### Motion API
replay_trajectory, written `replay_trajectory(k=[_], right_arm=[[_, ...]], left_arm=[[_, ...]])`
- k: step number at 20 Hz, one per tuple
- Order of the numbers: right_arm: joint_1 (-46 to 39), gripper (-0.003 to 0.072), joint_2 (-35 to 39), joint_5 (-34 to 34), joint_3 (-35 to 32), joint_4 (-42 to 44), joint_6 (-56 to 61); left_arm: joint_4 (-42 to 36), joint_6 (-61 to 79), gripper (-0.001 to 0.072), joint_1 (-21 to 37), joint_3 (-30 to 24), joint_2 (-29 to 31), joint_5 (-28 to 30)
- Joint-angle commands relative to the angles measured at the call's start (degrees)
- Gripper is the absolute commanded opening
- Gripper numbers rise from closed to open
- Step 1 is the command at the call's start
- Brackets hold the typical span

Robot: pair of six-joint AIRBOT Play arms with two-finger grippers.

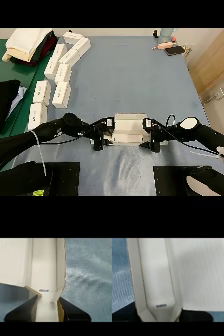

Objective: Fold the box.

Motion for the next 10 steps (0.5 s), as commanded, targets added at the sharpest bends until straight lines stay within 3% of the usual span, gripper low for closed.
replay_trajectory(k=[1,2,4,10], right_arm=[[0.0,0.0507,0.0,0.0,0.0,0.0,0.0],[0.0,0.0507,0.0,0.0,0.0,0.0,0.0],[0.0,0.0507,0.0,0.0,0.0,0.0,0.0],[0.0,0.0507,0.0,0.0,0.0,0.0,0.0]], left_arm=[[-3.3,0.3,0.0341,-1.1,0.2,-0.5,4.0],[-4.3,1.5,0.0339,-1.4,0.2,-0.5,4.1],[-5.4,3.4,0.0164,-2.5,0.3,-0.5,4.1],[-11.1,5.9,0.0164,-5.0,0.4,-0.6,5.3]])
